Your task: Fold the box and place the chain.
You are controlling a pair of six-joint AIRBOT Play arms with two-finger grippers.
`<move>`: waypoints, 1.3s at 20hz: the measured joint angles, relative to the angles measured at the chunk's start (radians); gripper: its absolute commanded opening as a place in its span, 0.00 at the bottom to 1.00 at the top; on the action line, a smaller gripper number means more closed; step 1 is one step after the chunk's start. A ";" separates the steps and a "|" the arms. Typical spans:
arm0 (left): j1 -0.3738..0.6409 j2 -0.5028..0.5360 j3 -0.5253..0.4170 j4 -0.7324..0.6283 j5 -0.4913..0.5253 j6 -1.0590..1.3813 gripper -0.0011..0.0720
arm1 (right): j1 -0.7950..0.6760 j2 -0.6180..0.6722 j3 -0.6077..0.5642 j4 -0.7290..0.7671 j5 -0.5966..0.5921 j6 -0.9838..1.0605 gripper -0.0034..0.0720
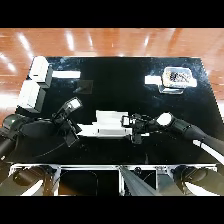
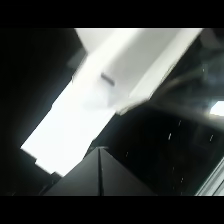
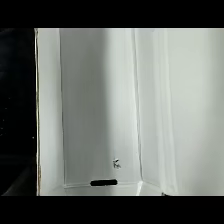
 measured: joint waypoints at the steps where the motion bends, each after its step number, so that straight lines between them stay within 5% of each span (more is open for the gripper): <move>1: 0.001 0.001 -0.013 0.003 -0.002 0.009 0.04 | 0.000 0.000 0.000 -0.003 0.004 -0.002 0.88; 2: 0.002 0.002 -0.027 0.009 -0.014 0.023 0.05 | 0.000 0.000 0.000 -0.005 0.008 -0.005 0.88; 3: 0.003 0.003 -0.038 0.010 -0.024 0.039 0.20 | 0.000 0.000 0.000 -0.006 0.010 -0.006 0.88; 4: 0.003 0.002 -0.047 0.012 -0.037 0.061 0.74 | 0.000 0.000 0.000 -0.007 0.011 -0.008 0.88; 5: 0.003 0.000 -0.052 0.013 -0.048 0.082 0.89 | 0.000 0.000 0.000 -0.007 0.013 -0.009 0.88; 15: -0.004 -0.109 -0.069 0.023 -0.142 0.405 0.88 | 0.000 0.000 0.000 -0.009 0.016 -0.012 0.88; 26: -0.150 -0.248 -0.069 -0.014 -0.346 0.507 0.86 | 0.000 -0.001 0.000 -0.008 0.016 -0.012 0.88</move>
